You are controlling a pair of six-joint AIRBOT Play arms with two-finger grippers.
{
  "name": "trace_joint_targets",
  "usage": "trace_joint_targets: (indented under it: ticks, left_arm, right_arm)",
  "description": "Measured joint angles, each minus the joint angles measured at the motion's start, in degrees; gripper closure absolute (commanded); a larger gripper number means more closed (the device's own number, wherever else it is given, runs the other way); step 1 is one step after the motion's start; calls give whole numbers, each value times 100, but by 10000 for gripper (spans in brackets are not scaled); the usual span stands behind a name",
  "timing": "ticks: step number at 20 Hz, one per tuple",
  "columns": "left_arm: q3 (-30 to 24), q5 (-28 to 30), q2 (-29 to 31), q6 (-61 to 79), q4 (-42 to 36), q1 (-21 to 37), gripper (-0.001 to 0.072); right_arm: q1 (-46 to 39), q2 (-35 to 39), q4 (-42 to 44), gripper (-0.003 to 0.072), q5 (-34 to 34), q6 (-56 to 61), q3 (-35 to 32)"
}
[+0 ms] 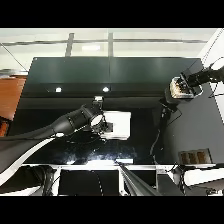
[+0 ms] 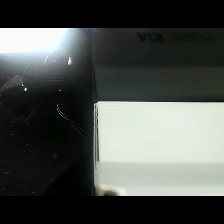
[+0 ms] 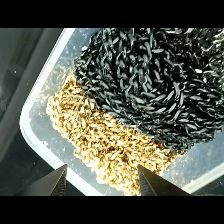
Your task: Fold the box and place the chain.
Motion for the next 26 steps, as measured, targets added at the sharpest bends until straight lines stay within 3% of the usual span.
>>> trace_joint_targets:
  ticks: [9,10,11,12,13,15,20,26]
  left_arm:
    - [0,0,0,0,0,0,676]
    - [0,2,0,0,0,0,676]
    - [0,2,0,0,0,-2,676]
    - [0,2,0,0,0,-2,676]
    - [0,2,0,0,0,-2,676]
    - [0,2,0,0,0,0,676]
    - [0,2,0,0,-2,-2,676]
    - [0,4,0,0,-2,0,676]
  right_arm:
    - [0,-341,94,191,-212,79,2]
    - [0,-361,103,231,-240,72,2]
    - [-4,-380,107,335,-245,33,2]
    - [-4,-398,101,522,-243,-9,0]
    - [-4,-402,131,623,-247,-70,2]
    - [-11,-411,260,656,-258,-330,4]
    - [-33,-225,538,659,15,-1117,142]
    - [-177,632,603,660,313,-2177,409]
